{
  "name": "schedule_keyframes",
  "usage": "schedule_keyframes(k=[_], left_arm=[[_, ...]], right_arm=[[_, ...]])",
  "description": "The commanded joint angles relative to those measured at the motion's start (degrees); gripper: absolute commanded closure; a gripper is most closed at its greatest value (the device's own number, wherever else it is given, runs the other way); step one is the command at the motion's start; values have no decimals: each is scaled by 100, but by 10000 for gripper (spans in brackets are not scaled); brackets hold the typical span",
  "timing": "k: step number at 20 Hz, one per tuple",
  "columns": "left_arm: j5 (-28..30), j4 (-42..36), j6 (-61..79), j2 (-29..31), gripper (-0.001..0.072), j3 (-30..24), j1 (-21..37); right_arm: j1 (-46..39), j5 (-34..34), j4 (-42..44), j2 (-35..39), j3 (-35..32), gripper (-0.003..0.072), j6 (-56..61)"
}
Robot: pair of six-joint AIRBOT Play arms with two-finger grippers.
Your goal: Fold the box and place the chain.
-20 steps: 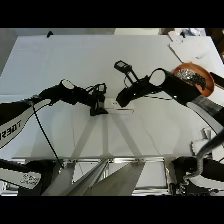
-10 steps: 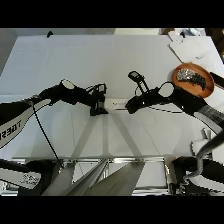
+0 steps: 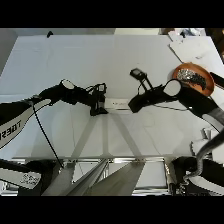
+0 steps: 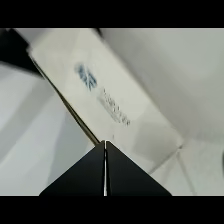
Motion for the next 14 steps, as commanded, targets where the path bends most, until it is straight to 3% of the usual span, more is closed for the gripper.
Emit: schedule_keyframes(k=[1,4,9,14], left_arm=[[-2,7,15,2,455,0,-2],[-2,7,17,2,455,0,0],[-2,4,15,2,455,0,0],[-2,7,15,2,455,0,0]], right_arm=[[-2,35,15,791,376,673,76],[-2,9,-852,1617,391,673,409],[-2,83,-4301,2568,391,673,2771],[-4,1121,-6220,2673,389,674,4076]])
